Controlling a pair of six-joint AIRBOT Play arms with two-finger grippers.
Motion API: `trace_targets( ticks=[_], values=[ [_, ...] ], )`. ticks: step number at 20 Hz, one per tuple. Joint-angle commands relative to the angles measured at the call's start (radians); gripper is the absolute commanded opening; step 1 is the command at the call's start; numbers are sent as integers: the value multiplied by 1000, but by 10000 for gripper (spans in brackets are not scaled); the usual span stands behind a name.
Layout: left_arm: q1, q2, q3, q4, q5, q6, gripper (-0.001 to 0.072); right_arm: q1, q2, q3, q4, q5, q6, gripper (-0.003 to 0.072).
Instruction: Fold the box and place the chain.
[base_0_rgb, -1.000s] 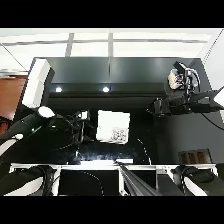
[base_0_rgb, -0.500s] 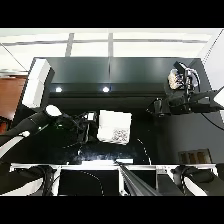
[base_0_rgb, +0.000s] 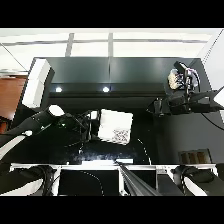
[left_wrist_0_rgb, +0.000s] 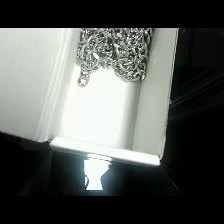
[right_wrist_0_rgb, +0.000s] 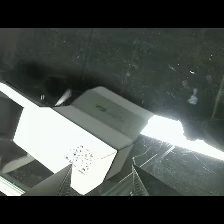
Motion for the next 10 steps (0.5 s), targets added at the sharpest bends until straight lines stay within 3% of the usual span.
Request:
trace_targets(
  ticks=[1,10],
  values=[
    [-48,-4,5,58,-1,-4,704,1,0,0,0,0,0,444],
    [-84,-3,5,53,44,-19,704,1,0,0,-1,0,0,444]
  ],
)
